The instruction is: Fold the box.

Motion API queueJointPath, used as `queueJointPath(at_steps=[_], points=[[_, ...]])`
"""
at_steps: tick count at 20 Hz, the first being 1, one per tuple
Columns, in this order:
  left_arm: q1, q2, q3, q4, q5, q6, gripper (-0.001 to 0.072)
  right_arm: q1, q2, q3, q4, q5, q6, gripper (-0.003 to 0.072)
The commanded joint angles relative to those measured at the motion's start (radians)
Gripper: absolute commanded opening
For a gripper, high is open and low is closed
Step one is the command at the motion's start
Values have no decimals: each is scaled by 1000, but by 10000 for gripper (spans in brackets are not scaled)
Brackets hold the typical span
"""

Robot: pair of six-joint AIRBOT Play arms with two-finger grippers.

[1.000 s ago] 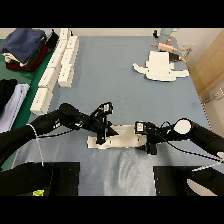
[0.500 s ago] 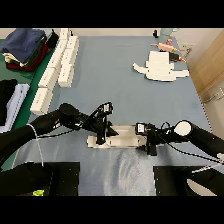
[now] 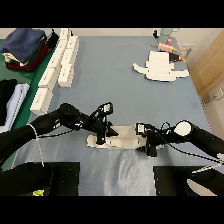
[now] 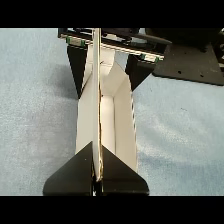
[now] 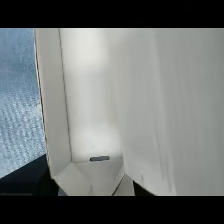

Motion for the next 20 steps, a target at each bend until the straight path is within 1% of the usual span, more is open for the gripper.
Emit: queueJointPath(at_steps=[1,2,3,5,10,20], points=[[0,0,1,0,2,0,15,1,0,-2,3,-5,1,607],[0,0,1,0,1,0,15,1,0,-4,9,-9,0,619],[0,0,1,0,1,0,15,0,0,-7,11,-12,0,658],[0,0,1,0,2,0,15,-4,0,-13,27,-16,0,671],[0,0,1,0,1,0,16,-3,39,-19,24,-12,0,677],[0,0,1,0,1,0,15,-3,74,-37,16,-16,0,676]])
